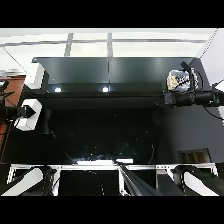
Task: Fold the box and place the chain.
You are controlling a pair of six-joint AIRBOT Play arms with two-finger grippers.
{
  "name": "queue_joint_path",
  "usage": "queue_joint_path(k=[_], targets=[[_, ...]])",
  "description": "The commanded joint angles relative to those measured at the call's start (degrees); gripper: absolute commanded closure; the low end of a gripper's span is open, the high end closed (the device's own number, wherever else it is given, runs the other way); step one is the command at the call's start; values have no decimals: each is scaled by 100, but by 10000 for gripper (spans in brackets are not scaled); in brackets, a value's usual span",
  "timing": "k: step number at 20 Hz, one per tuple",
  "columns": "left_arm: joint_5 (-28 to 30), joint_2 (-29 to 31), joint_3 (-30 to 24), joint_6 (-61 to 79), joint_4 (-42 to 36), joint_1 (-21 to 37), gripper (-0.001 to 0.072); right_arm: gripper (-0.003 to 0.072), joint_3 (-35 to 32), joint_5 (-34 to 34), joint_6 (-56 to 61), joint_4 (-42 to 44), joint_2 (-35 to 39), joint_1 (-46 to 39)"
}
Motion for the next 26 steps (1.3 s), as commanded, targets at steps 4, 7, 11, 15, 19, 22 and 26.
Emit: queue_joint_path(k=[4, 7, 11, 15, 19, 22, 26], targets=[[673, -535, 713, 146, 256, 15, 359, 670, 4, -223, 50, 0, -4, 28], [699, -1021, 1023, 173, -146, -50, 359, 671, 4, -321, 96, 0, -4, 28], [778, -1670, 1449, 168, -367, -173, 358, 671, 4, -326, 177, -4, -4, 140], [935, -1991, 1766, 166, -715, -310, 268, 670, 4, -363, 181, -2, -4, 284], [835, -1882, 2175, 127, -671, -422, -6, 670, 4, -363, 197, -2, -4, 306], [177, -1576, 2889, -120, -651, -450, -3, 671, 4, -389, 195, -7, -4, 306], [-1038, -931, 3508, -1279, -533, -459, 686, 671, 0, -1187, -4, -501, -7, 553]])
